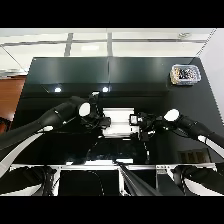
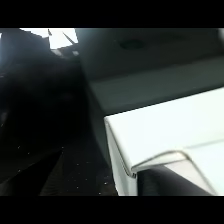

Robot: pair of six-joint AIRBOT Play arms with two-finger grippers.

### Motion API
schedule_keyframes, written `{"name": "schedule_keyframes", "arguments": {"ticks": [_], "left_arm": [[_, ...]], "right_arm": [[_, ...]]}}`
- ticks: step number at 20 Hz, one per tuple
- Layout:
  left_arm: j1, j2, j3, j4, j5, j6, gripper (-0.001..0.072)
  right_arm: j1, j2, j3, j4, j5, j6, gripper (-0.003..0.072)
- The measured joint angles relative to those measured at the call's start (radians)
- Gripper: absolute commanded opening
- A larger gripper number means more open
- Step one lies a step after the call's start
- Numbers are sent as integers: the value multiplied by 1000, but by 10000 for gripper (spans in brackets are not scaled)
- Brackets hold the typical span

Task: Fold the box and place the chain.

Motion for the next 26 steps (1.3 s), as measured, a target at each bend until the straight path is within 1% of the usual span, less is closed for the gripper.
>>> {"name": "schedule_keyframes", "arguments": {"ticks": [3,5,8,15,16,17,18,19,20,21,22,23,26], "left_arm": [[-48,-26,49,89,-54,-92,484],[-68,-46,72,112,-79,-131,484],[-82,-71,88,100,-98,-174,484],[-93,-88,98,46,-78,-235,483],[-95,-89,98,41,-77,-239,432],[-96,-91,98,37,-77,-242,329],[-97,-92,98,35,-78,-243,326],[-98,-93,98,34,-79,-243,281],[-99,-95,98,32,-79,-248,273],[-100,-95,98,32,-79,-248,250],[-101,-96,98,32,-79,-252,124],[-102,-96,98,35,-82,-254,40],[-107,-97,102,44,-85,-261,31]], "right_arm": [[0,0,0,0,0,1,190],[0,0,0,0,0,1,190],[0,0,0,0,0,2,190],[0,0,0,0,0,2,190],[0,0,0,0,0,2,190],[0,0,0,0,0,2,190],[0,0,0,0,0,2,190],[0,0,0,0,-1,2,190],[0,0,0,-1,0,2,190],[0,0,0,0,-1,2,190],[0,0,0,-1,-1,2,189],[0,0,0,-1,-1,2,190],[0,0,0,0,-1,2,189]]}}
